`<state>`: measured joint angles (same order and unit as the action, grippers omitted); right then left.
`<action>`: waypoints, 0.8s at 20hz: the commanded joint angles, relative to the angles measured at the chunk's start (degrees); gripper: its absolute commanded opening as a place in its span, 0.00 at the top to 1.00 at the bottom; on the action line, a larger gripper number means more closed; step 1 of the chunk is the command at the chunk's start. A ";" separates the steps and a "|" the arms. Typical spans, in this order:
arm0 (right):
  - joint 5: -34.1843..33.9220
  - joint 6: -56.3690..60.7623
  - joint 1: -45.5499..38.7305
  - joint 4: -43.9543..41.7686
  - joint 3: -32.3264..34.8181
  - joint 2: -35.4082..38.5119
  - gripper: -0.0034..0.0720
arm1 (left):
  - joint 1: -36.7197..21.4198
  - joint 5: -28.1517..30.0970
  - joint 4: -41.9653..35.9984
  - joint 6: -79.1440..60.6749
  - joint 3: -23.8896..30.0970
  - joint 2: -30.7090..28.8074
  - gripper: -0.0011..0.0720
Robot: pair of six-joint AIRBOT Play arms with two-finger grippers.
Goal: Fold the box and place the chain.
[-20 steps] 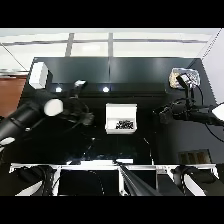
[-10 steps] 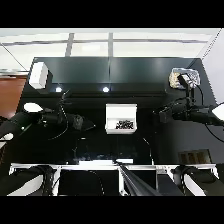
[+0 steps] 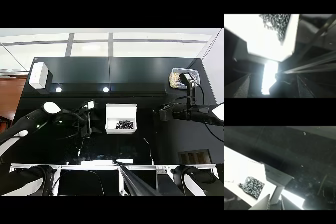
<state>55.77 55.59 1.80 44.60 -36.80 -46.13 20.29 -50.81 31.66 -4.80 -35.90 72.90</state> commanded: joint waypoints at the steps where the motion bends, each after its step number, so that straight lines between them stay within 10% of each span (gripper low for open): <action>1: -0.11 0.37 0.00 0.00 -0.02 0.02 0.73 | 2.56 -0.26 -3.10 -7.85 -4.17 6.10 0.01; 16: -0.66 0.37 0.00 -0.02 -0.02 0.02 0.73 | 4.46 2.56 -1.38 -6.12 -5.86 8.79 0.01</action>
<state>55.13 55.96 1.80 44.60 -36.80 -46.13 24.69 -48.60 30.22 -11.00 -41.65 81.65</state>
